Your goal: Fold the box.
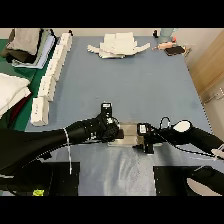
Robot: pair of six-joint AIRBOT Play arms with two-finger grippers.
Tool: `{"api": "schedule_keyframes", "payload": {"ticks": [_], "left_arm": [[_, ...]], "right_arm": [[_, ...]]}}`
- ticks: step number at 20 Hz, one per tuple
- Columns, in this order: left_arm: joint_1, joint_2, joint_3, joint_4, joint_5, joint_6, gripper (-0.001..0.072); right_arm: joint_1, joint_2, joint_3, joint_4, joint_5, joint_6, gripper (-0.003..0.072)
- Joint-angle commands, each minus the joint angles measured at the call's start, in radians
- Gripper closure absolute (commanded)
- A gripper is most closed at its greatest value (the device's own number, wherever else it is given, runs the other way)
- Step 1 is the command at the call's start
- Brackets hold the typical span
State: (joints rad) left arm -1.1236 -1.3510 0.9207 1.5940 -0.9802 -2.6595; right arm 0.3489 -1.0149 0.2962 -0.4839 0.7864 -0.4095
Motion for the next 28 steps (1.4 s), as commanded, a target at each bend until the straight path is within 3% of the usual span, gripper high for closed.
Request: {"api": "schedule_keyframes", "payload": {"ticks": [1, 2, 3, 8, 12, 13, 14, 15, 20, 22, 25, 27, 28], "left_arm": [[-0.018, 0.000, 0.001, 0.000, -0.008, 0.000, 0.0411], [-0.018, 0.002, 0.001, -0.005, -0.017, -0.001, 0.0107], [-0.016, 0.006, 0.002, -0.020, -0.031, 0.000, 0.0022], [-0.016, 0.084, 0.050, -0.014, -0.094, 0.002, 0.0022], [-0.016, 0.190, 0.076, -0.016, -0.230, 0.023, 0.0027], [-0.016, 0.217, 0.076, -0.016, -0.263, 0.023, 0.0208], [-0.016, 0.241, 0.076, -0.015, -0.290, 0.035, 0.0606], [-0.016, 0.265, 0.076, -0.013, -0.298, 0.098, 0.0693], [-0.008, 0.309, 0.075, 0.076, -0.306, 0.358, 0.0693], [0.084, 0.343, 0.042, -0.041, -0.264, 0.607, 0.0693], [0.300, 0.469, -0.129, -0.282, -0.145, 1.205, 0.0695], [0.388, 0.542, -0.249, -0.409, -0.109, 1.596, 0.0692], [0.435, 0.572, -0.309, -0.488, -0.080, 1.791, 0.0620]], "right_arm": [[0.000, 0.000, 0.000, 0.002, -0.002, 0.002, 0.0172], [0.000, 0.000, 0.000, 0.002, -0.002, 0.002, 0.0172], [0.000, 0.000, 0.000, 0.002, -0.002, 0.002, 0.0172], [0.000, 0.000, 0.000, 0.002, -0.002, 0.002, 0.0171], [0.000, 0.000, 0.000, 0.002, -0.002, 0.002, 0.0172], [0.000, 0.000, 0.000, 0.002, -0.002, 0.002, 0.0172], [0.000, 0.000, 0.000, 0.002, -0.002, 0.002, 0.0171], [0.000, 0.000, 0.000, 0.002, -0.002, 0.002, 0.0172], [0.000, 0.000, 0.000, 0.002, -0.002, 0.002, 0.0172], [0.000, 0.000, 0.000, 0.002, -0.002, 0.002, 0.0172], [0.000, 0.000, 0.000, 0.002, -0.002, 0.002, 0.0172], [0.000, 0.000, 0.000, 0.002, -0.002, 0.002, 0.0172], [0.000, 0.000, 0.000, 0.002, -0.002, 0.002, 0.0172]]}}
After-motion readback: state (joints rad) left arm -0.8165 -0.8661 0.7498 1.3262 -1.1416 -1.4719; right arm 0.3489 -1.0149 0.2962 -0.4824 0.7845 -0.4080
